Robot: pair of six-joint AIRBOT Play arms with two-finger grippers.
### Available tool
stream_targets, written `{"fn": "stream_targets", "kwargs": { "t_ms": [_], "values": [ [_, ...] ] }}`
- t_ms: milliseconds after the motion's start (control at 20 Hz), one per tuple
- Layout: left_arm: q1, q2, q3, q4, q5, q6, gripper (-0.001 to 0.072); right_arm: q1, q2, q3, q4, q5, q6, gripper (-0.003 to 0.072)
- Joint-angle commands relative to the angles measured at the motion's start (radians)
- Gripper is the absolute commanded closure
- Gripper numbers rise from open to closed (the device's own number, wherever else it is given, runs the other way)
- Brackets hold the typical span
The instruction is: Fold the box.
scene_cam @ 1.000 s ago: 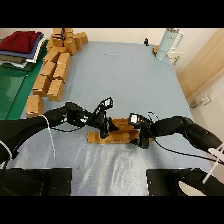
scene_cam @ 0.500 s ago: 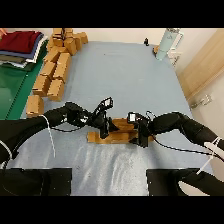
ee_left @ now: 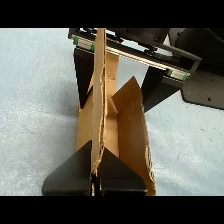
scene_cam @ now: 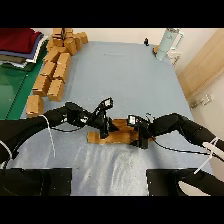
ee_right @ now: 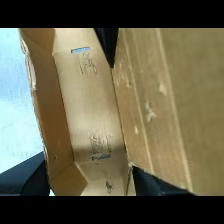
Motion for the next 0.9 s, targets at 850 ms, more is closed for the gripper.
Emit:
{"fn": "stream_targets", "kwargs": {
  "t_ms": [850],
  "values": [
    [-0.001, 0.0, 0.0, 0.0, 0.002, 0.0, 0.0697, 0.0, -0.034, -0.009, -0.013, 0.074, -0.021, 0.0221]
  ]
}}
